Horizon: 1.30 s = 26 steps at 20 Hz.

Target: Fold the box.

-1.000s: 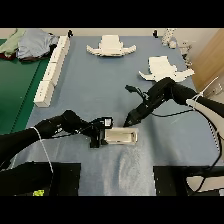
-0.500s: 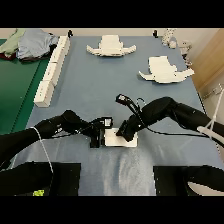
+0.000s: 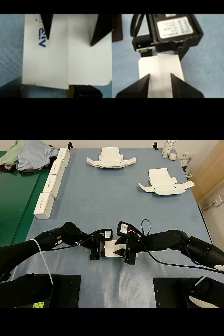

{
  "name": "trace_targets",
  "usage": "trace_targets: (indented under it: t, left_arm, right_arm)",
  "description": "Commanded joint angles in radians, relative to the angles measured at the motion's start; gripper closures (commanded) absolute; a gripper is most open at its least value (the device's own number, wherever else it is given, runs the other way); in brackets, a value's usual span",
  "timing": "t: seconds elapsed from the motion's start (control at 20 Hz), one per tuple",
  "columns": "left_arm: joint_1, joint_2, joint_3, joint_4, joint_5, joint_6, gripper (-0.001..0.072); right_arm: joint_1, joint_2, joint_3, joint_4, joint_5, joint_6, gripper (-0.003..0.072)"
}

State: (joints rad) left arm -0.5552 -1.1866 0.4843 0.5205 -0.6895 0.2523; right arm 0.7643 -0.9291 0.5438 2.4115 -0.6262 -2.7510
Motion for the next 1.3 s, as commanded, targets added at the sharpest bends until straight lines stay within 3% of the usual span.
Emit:
trace_targets:
  t: [0.0, 0.1, 0.25, 0.75, 1.25]
  left_arm:
    - [0.0, 0.0, 0.0, 0.0, 0.0, 0.0, 0.0202]
    - [0.0, 0.0, 0.0, 0.0, 0.0, 0.0, 0.0202]
    - [0.0, 0.0, 0.0, 0.0, 0.0, 0.001, 0.0202]
    - [0.0, 0.0, 0.0, 0.0, 0.0, 0.0, 0.0202]
    - [0.0, 0.0, 0.0, 0.0, 0.0, 0.001, 0.0202]
  right_arm:
    - [0.013, 0.014, -0.013, -0.018, 0.042, -0.116, 0.0261]
    - [0.013, -0.005, -0.013, -0.042, 0.039, -0.143, 0.0192]
    - [0.013, -0.024, -0.013, -0.044, 0.038, -0.208, 0.0158]
    - [0.013, -0.073, -0.011, -0.121, 0.051, -0.251, 0.0158]
    - [0.013, 0.001, -0.01, -0.153, 0.1, -0.251, 0.0158]
